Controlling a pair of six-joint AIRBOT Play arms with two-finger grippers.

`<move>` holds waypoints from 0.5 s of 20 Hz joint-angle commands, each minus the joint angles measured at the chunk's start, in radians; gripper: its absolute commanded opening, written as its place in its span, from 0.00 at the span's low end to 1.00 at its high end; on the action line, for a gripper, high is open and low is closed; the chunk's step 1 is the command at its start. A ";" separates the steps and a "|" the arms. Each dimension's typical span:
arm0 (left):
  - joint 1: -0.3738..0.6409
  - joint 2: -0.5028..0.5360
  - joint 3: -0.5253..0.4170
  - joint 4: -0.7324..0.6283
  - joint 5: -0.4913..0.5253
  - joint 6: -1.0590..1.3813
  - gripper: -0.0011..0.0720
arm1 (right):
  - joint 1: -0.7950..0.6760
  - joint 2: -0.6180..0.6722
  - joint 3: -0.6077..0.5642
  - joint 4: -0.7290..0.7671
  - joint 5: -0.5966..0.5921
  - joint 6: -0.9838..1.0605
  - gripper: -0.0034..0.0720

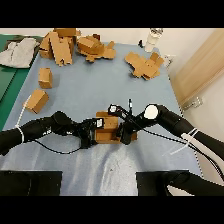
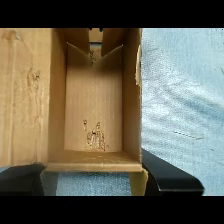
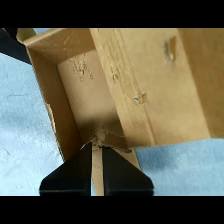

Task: Fold the box.

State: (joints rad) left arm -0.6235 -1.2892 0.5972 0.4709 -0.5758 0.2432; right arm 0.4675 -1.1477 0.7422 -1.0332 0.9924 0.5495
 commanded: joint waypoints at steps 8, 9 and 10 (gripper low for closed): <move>0.000 0.001 0.000 0.000 -0.002 0.000 0.41 | 0.001 -0.052 0.000 0.095 0.038 0.000 0.61; 0.000 0.001 0.000 0.000 -0.002 0.000 0.41 | 0.001 -0.052 0.000 0.095 0.038 0.000 0.71; 0.000 0.001 0.000 0.000 -0.002 0.000 0.41 | 0.001 -0.052 0.000 0.095 0.038 0.000 0.71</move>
